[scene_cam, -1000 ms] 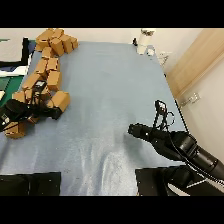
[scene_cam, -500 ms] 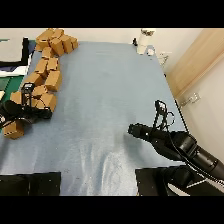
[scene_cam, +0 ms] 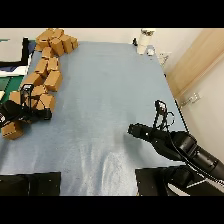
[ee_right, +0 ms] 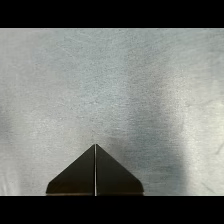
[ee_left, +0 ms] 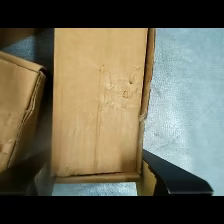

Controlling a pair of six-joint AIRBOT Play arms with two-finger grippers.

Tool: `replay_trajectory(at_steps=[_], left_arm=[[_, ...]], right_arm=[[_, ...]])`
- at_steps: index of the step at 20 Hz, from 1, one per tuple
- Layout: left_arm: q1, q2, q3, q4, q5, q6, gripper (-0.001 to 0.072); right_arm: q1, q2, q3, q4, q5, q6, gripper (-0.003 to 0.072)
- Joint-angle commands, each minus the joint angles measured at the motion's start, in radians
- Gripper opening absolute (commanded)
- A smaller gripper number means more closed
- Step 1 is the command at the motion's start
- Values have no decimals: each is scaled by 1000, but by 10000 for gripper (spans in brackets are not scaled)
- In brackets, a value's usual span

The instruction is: Fold the box.

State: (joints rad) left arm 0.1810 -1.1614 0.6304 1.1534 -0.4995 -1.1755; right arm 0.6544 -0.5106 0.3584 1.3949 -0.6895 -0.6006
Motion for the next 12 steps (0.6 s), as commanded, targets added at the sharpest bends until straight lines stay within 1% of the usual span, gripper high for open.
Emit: replay_trajectory(at_steps=[1, 3, 5, 6, 9, 10, 11, 12], left_arm=[[2, 2, 30, 0, -90, -3, 691], [2, 12, 72, 3, -172, -3, 692], [3, 29, 125, 21, -277, -10, 698], [3, 37, 157, 42, -338, -40, 698], [2, 56, 267, 165, -515, -122, 698], [2, 61, 303, 178, -552, -131, 698], [-3, 66, 340, 159, -585, -131, 698], [-17, 66, 375, 117, -607, -131, 697]], right_arm=[[0, 1, 1, 5, 0, 0, 8], [0, 1, 1, 15, 0, -1, 8], [0, 1, 1, 20, 0, -2, 8], [0, 1, 1, 22, 0, -2, 8], [0, 0, 1, 30, 0, -3, 8], [0, -2, 1, 32, 0, -3, 29], [0, -6, 4, 32, 1, -14, 71], [0, -18, 13, 31, 0, -32, 71]])
